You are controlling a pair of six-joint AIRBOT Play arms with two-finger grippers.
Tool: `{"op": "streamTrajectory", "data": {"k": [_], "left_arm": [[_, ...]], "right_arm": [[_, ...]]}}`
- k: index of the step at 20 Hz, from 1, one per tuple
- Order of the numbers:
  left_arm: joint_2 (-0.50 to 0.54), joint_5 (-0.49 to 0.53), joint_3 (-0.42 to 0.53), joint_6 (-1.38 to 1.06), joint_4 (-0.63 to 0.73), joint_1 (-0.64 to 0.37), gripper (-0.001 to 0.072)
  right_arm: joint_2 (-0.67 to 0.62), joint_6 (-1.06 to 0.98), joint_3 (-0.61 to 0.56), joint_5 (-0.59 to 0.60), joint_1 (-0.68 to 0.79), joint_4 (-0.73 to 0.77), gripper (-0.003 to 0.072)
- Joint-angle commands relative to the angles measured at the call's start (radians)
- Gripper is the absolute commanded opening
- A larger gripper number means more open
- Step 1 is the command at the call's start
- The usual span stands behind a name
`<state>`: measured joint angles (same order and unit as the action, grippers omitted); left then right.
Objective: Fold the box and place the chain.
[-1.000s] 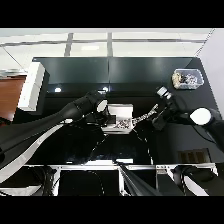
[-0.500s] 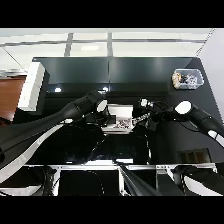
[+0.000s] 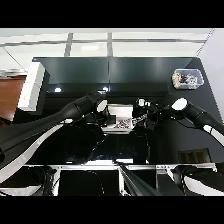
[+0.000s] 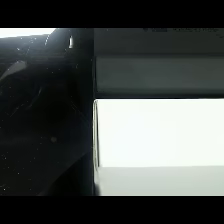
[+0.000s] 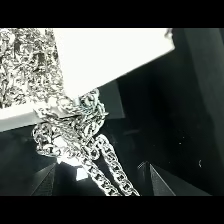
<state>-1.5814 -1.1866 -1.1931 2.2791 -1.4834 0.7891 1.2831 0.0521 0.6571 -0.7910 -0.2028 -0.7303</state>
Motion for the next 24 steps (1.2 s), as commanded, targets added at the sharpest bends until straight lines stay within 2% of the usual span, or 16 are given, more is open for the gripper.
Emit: {"op": "streamTrajectory", "data": {"k": [1, 4, 7, 15, 22, 23, 24], "left_arm": [[0.0, 0.0, -0.001, -0.001, 0.0, -0.001, 0.0028], [0.0, 0.0, -0.001, -0.001, 0.0, -0.001, 0.0028], [0.0, 0.0, -0.001, -0.001, 0.0, -0.001, 0.0028], [0.0, 0.0, -0.001, -0.001, 0.0, -0.001, 0.0029], [0.0, 0.0, -0.001, -0.001, 0.0, -0.001, 0.0028], [0.0, 0.0, -0.001, -0.001, 0.0, -0.001, 0.0028], [0.0, 0.0, -0.001, -0.001, 0.0, -0.001, 0.0028]], "right_arm": [[0.004, -0.047, 0.001, 0.034, -0.001, -0.006, 0.071], [0.004, -0.051, 0.001, 0.036, -0.001, -0.012, 0.0711], [0.004, -0.131, 0.001, 0.033, -0.001, -0.09, 0.071], [0.004, -0.194, 0.002, 0.091, -0.059, -0.092, 0.071], [0.005, -0.206, 0.002, 0.096, -0.063, -0.143, 0.0709], [0.005, -0.206, 0.002, 0.096, -0.063, -0.142, 0.0639], [0.005, -0.22, 0.002, 0.095, -0.063, -0.142, 0.0503]]}}
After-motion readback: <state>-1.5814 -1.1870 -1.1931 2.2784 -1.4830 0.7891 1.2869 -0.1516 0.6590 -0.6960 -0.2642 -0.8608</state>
